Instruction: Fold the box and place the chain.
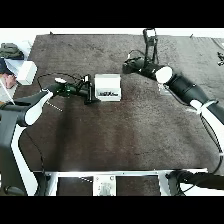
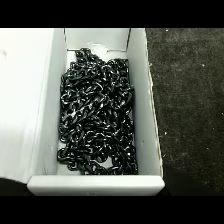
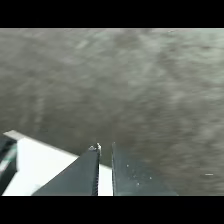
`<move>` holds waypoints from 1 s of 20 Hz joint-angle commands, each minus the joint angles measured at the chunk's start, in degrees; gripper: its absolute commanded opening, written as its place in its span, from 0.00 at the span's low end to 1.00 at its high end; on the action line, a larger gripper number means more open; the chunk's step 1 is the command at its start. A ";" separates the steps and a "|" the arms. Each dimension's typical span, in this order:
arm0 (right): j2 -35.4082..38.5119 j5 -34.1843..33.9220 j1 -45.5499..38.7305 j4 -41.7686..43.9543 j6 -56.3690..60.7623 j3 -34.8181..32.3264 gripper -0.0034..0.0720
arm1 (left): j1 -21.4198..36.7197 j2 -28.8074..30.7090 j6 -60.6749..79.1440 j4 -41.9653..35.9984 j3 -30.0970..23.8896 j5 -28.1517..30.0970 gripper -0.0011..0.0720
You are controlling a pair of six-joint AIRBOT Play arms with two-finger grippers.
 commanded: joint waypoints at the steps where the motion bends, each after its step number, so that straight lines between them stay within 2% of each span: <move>1: -5.01 15.43 -7.43 15.43 -16.44 7.85 0.21 | -0.02 -0.02 0.00 0.02 0.02 -0.02 0.34; 3: -10.51 26.49 -11.74 26.21 -25.03 14.75 0.22 | -0.02 -0.02 0.00 0.02 0.02 0.00 0.34; 7: -19.71 34.47 -15.23 26.64 -28.35 24.57 0.22 | -0.02 -0.02 0.00 0.02 0.02 -0.02 0.34; 11: -27.54 42.97 -15.26 26.67 -30.84 31.08 0.21 | -0.02 -0.02 0.00 0.02 0.02 0.00 0.34; 16: -31.74 50.77 -14.53 26.88 -32.63 33.11 0.21 | -0.02 -0.02 0.00 0.02 0.02 0.00 0.34; 20: -32.06 52.15 -12.20 26.93 -35.34 33.18 0.22 | -0.02 -0.02 0.00 0.02 0.02 0.00 0.34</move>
